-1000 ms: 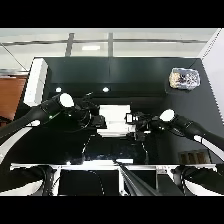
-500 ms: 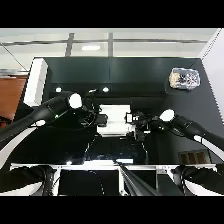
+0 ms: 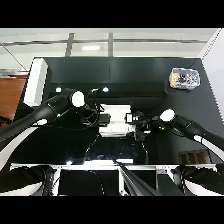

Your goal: Fold the box and place the chain.

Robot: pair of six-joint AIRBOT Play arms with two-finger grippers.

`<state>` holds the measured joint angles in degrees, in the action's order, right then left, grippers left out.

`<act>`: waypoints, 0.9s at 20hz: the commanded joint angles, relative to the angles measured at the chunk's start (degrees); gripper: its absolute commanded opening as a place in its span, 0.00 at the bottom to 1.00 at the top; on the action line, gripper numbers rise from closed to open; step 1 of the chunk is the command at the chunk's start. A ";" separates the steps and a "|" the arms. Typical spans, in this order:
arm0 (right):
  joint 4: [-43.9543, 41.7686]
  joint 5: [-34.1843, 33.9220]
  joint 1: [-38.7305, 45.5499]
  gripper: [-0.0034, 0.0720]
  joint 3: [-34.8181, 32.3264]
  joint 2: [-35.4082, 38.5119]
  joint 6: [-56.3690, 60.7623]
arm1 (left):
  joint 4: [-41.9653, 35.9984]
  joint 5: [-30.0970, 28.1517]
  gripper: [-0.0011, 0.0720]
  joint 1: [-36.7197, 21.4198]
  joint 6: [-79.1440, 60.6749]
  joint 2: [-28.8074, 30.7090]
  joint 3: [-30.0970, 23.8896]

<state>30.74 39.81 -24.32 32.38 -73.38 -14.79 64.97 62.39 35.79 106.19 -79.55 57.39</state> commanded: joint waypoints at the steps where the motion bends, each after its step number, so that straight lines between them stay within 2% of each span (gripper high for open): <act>1: -0.11 -0.04 0.02 0.36 0.00 -0.02 0.04 | 3.21 -0.37 0.56 1.97 5.22 -0.07 0.13; 5: -0.11 -0.04 0.02 0.36 0.00 -0.04 0.04 | 12.92 -0.63 0.56 5.51 13.11 -0.07 0.13; 18: -0.13 -0.09 0.02 0.36 0.02 -0.02 0.07 | 18.80 -0.20 0.56 7.50 26.49 -2.21 1.27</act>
<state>30.61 39.75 -24.32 32.38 -73.38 -14.74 81.54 61.95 42.46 128.53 -81.60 57.93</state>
